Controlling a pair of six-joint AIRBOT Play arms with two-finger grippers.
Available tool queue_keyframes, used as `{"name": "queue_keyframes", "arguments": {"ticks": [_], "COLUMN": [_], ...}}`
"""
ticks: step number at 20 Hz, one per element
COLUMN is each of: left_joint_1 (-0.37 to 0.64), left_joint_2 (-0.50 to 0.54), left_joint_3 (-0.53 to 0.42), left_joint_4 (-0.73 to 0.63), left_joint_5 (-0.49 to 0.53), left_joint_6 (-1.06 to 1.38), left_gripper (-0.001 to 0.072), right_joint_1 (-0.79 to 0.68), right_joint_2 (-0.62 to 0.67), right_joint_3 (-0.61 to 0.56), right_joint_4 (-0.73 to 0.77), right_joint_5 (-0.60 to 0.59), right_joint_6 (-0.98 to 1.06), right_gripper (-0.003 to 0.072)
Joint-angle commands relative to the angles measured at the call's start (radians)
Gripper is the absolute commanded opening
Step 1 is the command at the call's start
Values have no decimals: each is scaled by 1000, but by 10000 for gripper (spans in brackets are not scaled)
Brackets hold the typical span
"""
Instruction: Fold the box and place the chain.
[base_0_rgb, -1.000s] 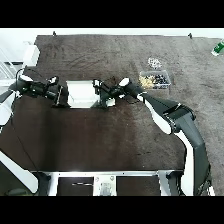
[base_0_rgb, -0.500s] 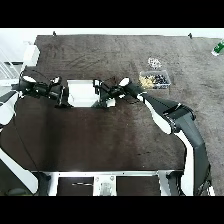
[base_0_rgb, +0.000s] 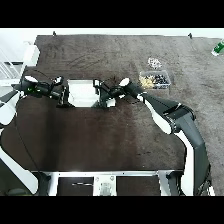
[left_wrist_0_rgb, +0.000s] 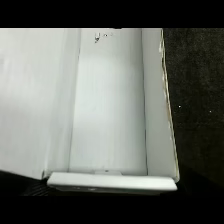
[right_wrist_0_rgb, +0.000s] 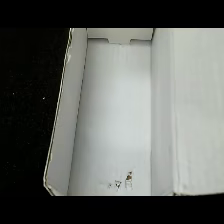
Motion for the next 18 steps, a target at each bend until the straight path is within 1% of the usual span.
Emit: {"name": "queue_keyframes", "arguments": {"ticks": [1, 9, 15, 18], "left_joint_1": [-2, -2, -5, -4], "left_joint_2": [0, -2, -2, -1], "left_joint_3": [0, -1, -1, 1], "left_joint_4": [3, 45, 50, 38], "left_joint_5": [-3, -34, -35, -16], "left_joint_6": [-7, -40, -39, -40], "left_gripper": [720, 720, 720, 720], "right_joint_1": [0, 0, 0, 0], "right_joint_2": [0, 0, 0, 0], "right_joint_3": [-2, -2, -2, -2], "right_joint_4": [-1, -1, -1, -1], "right_joint_5": [1, 1, 1, 1], "right_joint_6": [1, 1, 1, 1], "right_gripper": [585, 585, 585, 585]}}
